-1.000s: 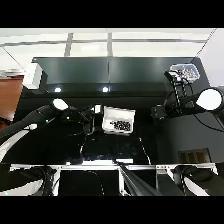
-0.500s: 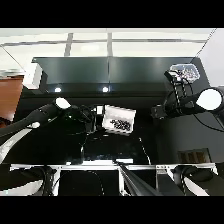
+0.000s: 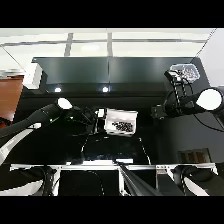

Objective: Fold the box and place the chain.

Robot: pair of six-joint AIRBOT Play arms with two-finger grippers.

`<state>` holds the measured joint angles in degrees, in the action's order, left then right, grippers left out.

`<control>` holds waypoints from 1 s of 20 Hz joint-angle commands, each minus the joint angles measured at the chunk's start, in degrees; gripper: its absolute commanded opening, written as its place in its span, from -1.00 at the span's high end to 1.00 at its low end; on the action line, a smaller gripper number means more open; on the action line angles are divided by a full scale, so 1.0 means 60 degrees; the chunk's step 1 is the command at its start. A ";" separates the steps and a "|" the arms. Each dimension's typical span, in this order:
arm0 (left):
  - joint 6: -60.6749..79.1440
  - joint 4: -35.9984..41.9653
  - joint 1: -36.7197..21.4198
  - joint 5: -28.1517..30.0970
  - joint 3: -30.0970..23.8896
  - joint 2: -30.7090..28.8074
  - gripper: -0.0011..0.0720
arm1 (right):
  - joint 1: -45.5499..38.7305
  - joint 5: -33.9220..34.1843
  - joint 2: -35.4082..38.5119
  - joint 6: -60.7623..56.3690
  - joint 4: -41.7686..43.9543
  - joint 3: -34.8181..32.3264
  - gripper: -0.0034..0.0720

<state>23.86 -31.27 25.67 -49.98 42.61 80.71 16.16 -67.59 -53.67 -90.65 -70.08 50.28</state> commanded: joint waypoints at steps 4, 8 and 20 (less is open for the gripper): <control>-0.0022 0.0117 0.0011 -0.0004 0.0004 0.0007 0.26 | 0.0015 0.0412 -0.0033 0.0000 0.0040 0.0000 0.05; -0.0047 0.0197 0.0011 0.0007 0.0004 0.0007 0.25 | 0.0007 0.2193 -0.0452 0.0007 0.1035 0.0000 -0.74; -0.0306 0.0528 0.0011 0.0040 0.0004 0.0007 0.24 | 0.0637 0.1778 -0.2240 0.8597 0.2011 0.0688 -0.53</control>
